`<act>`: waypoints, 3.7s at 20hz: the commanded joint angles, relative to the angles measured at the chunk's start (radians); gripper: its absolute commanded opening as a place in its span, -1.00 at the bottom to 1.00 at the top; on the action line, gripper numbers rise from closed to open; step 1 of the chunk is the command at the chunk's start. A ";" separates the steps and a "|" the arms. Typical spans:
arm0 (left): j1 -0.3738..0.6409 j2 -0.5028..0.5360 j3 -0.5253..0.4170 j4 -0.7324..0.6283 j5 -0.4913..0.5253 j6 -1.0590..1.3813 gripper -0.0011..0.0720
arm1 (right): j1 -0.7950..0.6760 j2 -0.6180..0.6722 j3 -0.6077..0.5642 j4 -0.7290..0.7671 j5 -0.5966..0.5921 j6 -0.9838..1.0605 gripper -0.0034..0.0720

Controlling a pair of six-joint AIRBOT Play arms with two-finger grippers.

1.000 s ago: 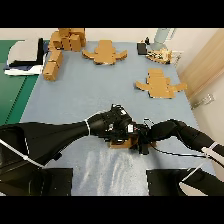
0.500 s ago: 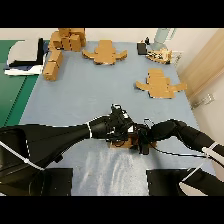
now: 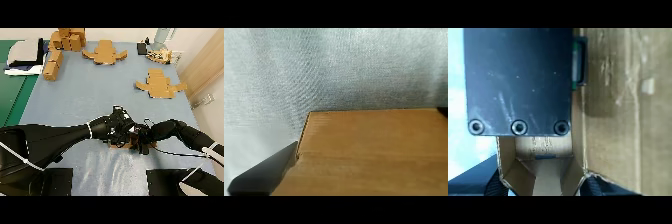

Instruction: Fold the box.

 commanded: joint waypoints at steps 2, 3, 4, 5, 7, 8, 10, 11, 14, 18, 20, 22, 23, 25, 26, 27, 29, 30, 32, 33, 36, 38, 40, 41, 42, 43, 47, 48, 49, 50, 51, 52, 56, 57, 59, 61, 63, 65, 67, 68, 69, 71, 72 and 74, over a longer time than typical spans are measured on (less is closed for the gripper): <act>0.002 0.001 0.002 0.021 -0.031 -0.005 0.25 | 0.001 0.000 0.001 -0.001 0.002 -0.003 0.33; 0.002 0.003 0.002 0.034 -0.039 -0.005 0.25 | 0.001 0.000 0.001 -0.001 0.002 -0.003 0.33; 0.002 0.005 0.002 0.045 -0.045 -0.007 0.25 | 0.001 0.000 0.001 -0.001 0.002 -0.003 0.33; 0.003 0.007 0.002 0.054 -0.045 -0.008 0.24 | 0.001 0.000 0.001 -0.001 0.002 -0.003 0.33; 0.003 0.011 0.001 0.068 -0.045 -0.014 0.15 | 0.001 0.000 0.001 -0.001 0.002 -0.003 0.33; 0.003 0.011 0.001 0.071 -0.043 -0.014 0.15 | 0.001 0.000 0.001 -0.001 0.002 -0.003 0.33; 0.003 0.011 -0.002 0.079 -0.044 -0.022 0.14 | 0.001 0.000 0.001 -0.001 0.002 -0.003 0.33; 0.003 0.010 -0.002 0.087 -0.043 -0.043 0.12 | 0.001 0.000 0.001 -0.001 0.002 -0.003 0.33; -0.001 0.010 -0.002 0.086 -0.008 -0.052 -0.67 | 0.001 0.000 0.001 -0.001 0.002 -0.003 0.33; -0.005 0.010 -0.008 0.087 -0.008 -0.051 -0.67 | 0.001 0.000 0.001 -0.001 0.002 -0.003 0.33; -0.005 0.010 -0.010 0.086 -0.007 -0.053 -0.67 | 0.001 0.000 0.001 -0.001 0.002 -0.003 0.33; -0.005 0.010 -0.010 0.086 -0.007 -0.056 -0.68 | 0.001 0.000 0.001 -0.001 0.002 -0.003 0.33; -0.005 0.010 -0.010 0.086 -0.005 -0.056 -0.68 | 0.001 0.000 0.001 -0.001 0.002 -0.003 0.33; -0.006 0.010 -0.010 0.082 0.001 -0.057 -0.68 | 0.001 0.000 0.001 -0.001 0.002 -0.003 0.33; -0.009 0.010 -0.010 0.082 0.005 -0.058 -0.93 | 0.001 0.000 0.001 -0.001 0.002 -0.003 0.33; -0.012 0.010 -0.009 0.082 0.009 -0.058 -0.93 | 0.001 0.000 0.001 -0.001 0.002 -0.003 0.33; -0.018 0.010 -0.009 0.081 0.010 -0.056 -0.93 | 0.001 0.000 0.001 -0.001 0.002 -0.003 0.33; -0.018 0.010 -0.009 0.081 0.006 -0.056 -0.92 | 0.001 0.000 0.001 -0.001 0.002 -0.003 0.33; -0.018 0.011 -0.009 0.082 0.004 -0.056 -0.03 | 0.001 0.000 0.001 -0.001 0.002 -0.003 0.33; -0.018 0.011 -0.009 0.083 0.004 -0.062 0.50 | 0.001 0.000 0.001 -0.001 0.002 -0.003 0.33; -0.018 0.011 -0.009 0.085 -0.002 -0.066 0.45 | 0.001 0.000 0.001 -0.001 0.002 -0.003 0.33; -0.018 0.010 -0.009 0.092 -0.016 -0.067 0.08 | 0.001 0.000 0.001 -0.001 0.002 -0.003 0.33; -0.018 0.010 -0.010 0.102 -0.019 -0.067 0.01 | 0.001 0.000 0.001 -0.001 0.002 -0.003 0.33; -0.018 0.010 -0.010 0.108 -0.019 -0.067 0.00 | 0.001 0.000 0.001 -0.001 0.002 -0.003 0.33; -0.018 0.009 -0.010 0.113 -0.019 -0.076 -0.29 | 0.001 0.000 0.001 -0.001 0.002 -0.003 0.33; -0.018 0.009 -0.010 0.114 -0.017 -0.080 -0.81 | 0.001 0.000 0.001 -0.001 0.002 -0.003 0.33; -0.018 0.009 -0.010 0.114 -0.016 -0.081 -0.93 | 0.001 0.000 0.001 -0.001 0.002 -0.003 0.33; -0.018 0.009 -0.010 0.114 -0.016 -0.081 -0.93 | 0.001 0.000 0.001 -0.001 0.002 -0.003 0.33; -0.018 0.009 -0.010 0.113 -0.016 -0.081 -0.93 | 0.001 0.000 0.001 -0.001 0.002 -0.003 0.33; -0.018 0.009 -0.010 0.112 -0.016 -0.081 -0.92 | 0.001 0.000 0.001 -0.001 0.002 -0.003 0.33; -0.018 0.009 -0.010 0.108 -0.019 -0.081 -0.92 | 0.001 0.000 0.001 -0.001 0.002 -0.003 0.33; -0.018 0.009 -0.010 0.108 -0.019 -0.080 -0.38 | 0.001 0.000 0.001 -0.001 0.002 -0.003 0.33; -0.018 0.011 -0.010 0.101 -0.032 -0.081 0.50 | 0.001 0.000 0.001 -0.001 0.002 -0.003 0.33; -0.018 0.013 -0.009 0.092 -0.040 -0.076 0.50 | 0.001 0.000 0.001 -0.001 0.002 -0.003 0.33; -0.010 0.023 -0.001 0.058 -0.066 -0.034 0.50 | 0.001 0.000 0.001 -0.001 0.002 -0.003 0.33; 0.017 0.031 0.018 0.023 -0.124 0.002 0.50 | 0.001 0.000 0.001 -0.001 0.002 -0.003 0.33; 0.055 0.036 0.044 -0.046 -0.159 0.050 0.50 | 0.001 0.000 0.001 -0.001 0.002 -0.003 0.33; 0.100 0.036 0.075 -0.140 -0.166 0.108 0.50 | 0.001 0.000 0.001 -0.001 0.002 -0.003 0.33; 0.153 0.036 0.102 -0.214 -0.173 0.138 0.49 | 0.001 0.000 0.001 -0.001 0.002 -0.003 0.33; 0.179 0.036 0.109 -0.242 -0.185 0.153 0.49 | 0.001 0.001 0.001 -0.001 0.002 -0.003 0.33; 0.204 0.036 0.114 -0.273 -0.202 0.172 0.50 | 0.001 0.000 0.001 -0.001 0.002 -0.003 0.33; 0.260 0.036 0.115 -0.358 -0.233 0.244 0.50 | 0.001 0.000 0.001 -0.001 0.002 -0.003 0.33; 0.285 0.036 0.115 -0.392 -0.254 0.272 0.50 | 0.001 0.000 0.001 -0.001 0.002 -0.003 0.33; 0.335 0.036 0.115 -0.433 -0.299 0.308 0.50 | 0.001 0.000 0.001 -0.001 0.002 -0.003 0.33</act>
